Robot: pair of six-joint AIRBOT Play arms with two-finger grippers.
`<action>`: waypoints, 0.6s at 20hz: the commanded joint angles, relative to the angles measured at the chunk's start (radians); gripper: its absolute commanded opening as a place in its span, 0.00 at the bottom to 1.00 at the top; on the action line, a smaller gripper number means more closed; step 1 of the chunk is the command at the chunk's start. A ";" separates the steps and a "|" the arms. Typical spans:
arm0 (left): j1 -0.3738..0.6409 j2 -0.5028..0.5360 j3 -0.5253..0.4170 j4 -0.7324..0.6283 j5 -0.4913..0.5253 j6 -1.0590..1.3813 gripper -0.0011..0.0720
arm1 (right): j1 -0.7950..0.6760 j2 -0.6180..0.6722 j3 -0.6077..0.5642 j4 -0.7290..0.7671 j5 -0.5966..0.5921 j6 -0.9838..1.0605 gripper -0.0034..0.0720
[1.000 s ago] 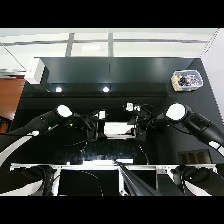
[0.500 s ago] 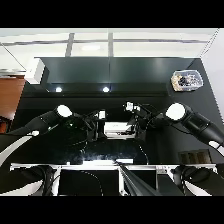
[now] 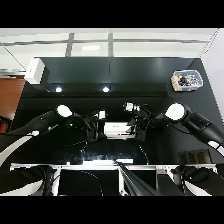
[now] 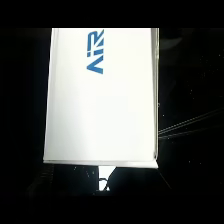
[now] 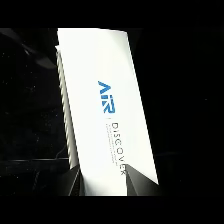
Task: Fold the box and place the chain.
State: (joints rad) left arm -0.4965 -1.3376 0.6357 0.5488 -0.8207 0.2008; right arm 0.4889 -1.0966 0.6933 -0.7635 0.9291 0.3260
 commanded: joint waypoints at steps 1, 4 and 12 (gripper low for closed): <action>0.000 -0.001 -0.001 0.000 0.001 0.000 0.60 | 0.003 0.000 0.000 0.000 0.006 0.000 0.48; 0.000 -0.001 -0.001 0.000 0.000 0.001 0.60 | 0.018 -0.003 0.000 0.000 0.007 0.000 0.48; 0.000 -0.001 -0.001 0.000 0.001 0.000 0.60 | 0.020 -0.011 0.000 -0.042 0.006 0.013 0.48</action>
